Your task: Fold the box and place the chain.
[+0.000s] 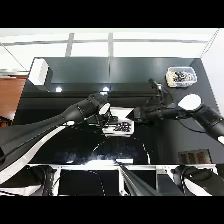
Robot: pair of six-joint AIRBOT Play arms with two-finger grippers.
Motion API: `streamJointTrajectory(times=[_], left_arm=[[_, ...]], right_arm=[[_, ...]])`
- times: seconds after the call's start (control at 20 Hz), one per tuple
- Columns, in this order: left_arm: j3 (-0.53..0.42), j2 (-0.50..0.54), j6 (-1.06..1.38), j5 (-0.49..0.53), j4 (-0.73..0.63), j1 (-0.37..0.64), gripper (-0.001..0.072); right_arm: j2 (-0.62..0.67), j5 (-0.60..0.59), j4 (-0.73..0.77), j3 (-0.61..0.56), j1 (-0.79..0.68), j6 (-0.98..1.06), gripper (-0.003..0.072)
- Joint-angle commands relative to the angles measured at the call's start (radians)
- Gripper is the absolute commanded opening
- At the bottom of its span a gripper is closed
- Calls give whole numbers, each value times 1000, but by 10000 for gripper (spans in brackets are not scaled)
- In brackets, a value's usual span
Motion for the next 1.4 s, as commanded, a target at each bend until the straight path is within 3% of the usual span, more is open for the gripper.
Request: streamJointTrajectory(times=[0.0,0.25,0.6,0.65,0.7,0.75,1.0,1.1,1.2,1.35], left_arm=[[0,0,0,-2,-3,0,26],[0,0,0,10,-3,1,26],[1,2,-18,24,-77,14,52],[1,5,-19,24,-95,14,261],[1,13,-19,22,-97,13,534],[1,25,-19,11,-97,13,636],[-2,175,164,-47,-28,13,636],[-31,265,170,-81,84,21,631],[-107,364,194,-60,113,79,630],[-278,500,231,25,106,256,629]], right_arm=[[49,160,-63,53,-118,-13,287],[179,214,-150,69,-268,-2,287],[182,235,-151,69,-276,-3,287],[182,236,-153,69,-276,-2,287],[182,236,-158,69,-276,-2,287],[182,236,-165,69,-276,-2,287],[182,236,-182,69,-276,9,287],[182,233,-187,69,-276,10,287],[182,233,-196,69,-276,17,287],[182,224,-196,69,-276,17,286]])
